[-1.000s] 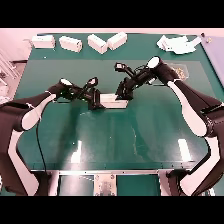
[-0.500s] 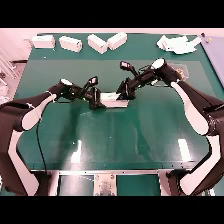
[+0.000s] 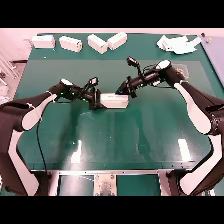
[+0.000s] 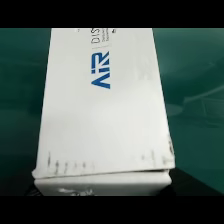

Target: Fold the box and place the chain.

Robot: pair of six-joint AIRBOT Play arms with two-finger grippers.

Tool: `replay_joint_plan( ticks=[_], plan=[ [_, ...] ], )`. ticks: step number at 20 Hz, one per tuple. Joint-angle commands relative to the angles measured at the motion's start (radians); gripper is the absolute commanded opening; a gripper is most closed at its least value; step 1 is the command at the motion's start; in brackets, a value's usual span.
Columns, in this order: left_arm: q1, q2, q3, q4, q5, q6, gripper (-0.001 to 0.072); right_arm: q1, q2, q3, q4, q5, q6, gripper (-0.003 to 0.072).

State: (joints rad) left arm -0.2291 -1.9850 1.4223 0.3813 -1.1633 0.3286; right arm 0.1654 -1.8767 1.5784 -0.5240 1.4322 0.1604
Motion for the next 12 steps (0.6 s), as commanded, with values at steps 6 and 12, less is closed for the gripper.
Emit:
replay_joint_plan(
  ticks=[6, 12],
  plan=[
    [0.001, 0.001, 0.001, 0.001, 0.0, 0.001, 0.0469, 0.021, -0.002, -0.151, -0.001, -0.077, -0.034, 0.0013],
    [0.001, 0.001, 0.001, 0.001, 0.0, 0.001, 0.0469, 0.033, -0.006, -0.211, -0.034, -0.168, -0.034, 0.0012]
  ],
)
